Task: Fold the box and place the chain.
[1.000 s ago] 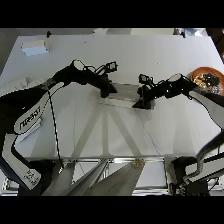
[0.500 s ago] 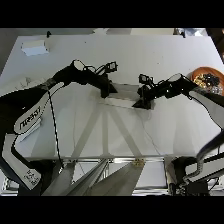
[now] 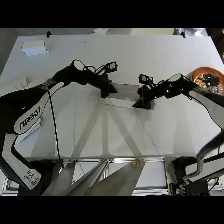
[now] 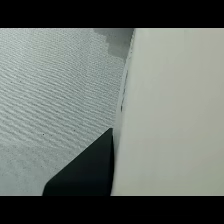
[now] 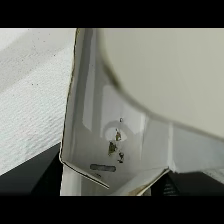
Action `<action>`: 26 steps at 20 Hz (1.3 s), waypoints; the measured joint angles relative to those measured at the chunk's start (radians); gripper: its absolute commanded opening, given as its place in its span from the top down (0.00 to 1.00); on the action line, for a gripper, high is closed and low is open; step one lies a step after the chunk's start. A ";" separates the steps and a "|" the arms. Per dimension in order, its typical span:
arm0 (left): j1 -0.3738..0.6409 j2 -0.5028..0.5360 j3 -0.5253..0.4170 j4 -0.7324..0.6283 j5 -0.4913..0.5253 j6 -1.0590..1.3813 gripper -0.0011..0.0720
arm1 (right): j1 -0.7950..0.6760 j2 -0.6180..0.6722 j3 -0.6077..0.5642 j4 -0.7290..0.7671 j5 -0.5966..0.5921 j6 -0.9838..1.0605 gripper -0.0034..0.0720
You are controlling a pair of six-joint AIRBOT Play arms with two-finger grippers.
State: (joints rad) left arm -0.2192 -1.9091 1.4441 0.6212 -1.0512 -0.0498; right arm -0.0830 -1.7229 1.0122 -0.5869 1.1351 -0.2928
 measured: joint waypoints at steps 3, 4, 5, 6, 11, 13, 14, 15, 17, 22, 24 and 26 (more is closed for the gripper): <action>0.000 0.000 0.000 0.000 0.000 0.000 0.96 | 0.000 0.000 0.000 0.000 0.000 0.000 0.57; 0.000 0.000 0.000 0.000 0.000 -0.001 0.96 | 0.000 0.000 0.000 0.000 0.000 0.000 0.57; 0.000 0.000 0.000 0.000 0.000 -0.001 0.96 | 0.000 0.000 0.000 0.000 0.000 0.000 0.57; 0.000 0.000 0.000 0.000 0.000 -0.002 0.96 | 0.000 0.000 0.000 0.000 0.000 0.000 0.57; 0.000 0.000 0.000 -0.001 0.003 -0.003 0.92 | 0.000 0.000 0.000 0.000 0.000 0.000 0.57; 0.000 0.000 0.000 0.000 0.003 -0.003 0.92 | 0.000 0.000 0.000 0.000 0.000 0.000 0.57; 0.000 0.000 0.000 0.000 0.003 -0.003 0.92 | 0.000 0.000 0.000 0.000 0.000 0.000 0.57; 0.000 0.000 0.000 0.000 0.003 -0.003 0.92 | 0.000 0.000 0.000 0.000 0.000 0.000 0.57; 0.001 0.000 0.000 0.000 0.002 -0.003 0.89 | 0.000 0.000 0.000 0.000 0.000 0.000 0.57; 0.003 0.000 0.000 0.006 0.012 -0.004 0.19 | 0.000 0.000 0.000 -0.007 0.013 -0.003 0.57; 0.003 0.002 0.000 0.006 0.004 -0.003 0.19 | 0.000 0.000 -0.001 -0.004 0.008 -0.002 0.57; 0.008 0.011 0.000 0.005 -0.006 -0.003 0.19 | 0.000 0.000 -0.001 -0.003 0.005 -0.002 0.57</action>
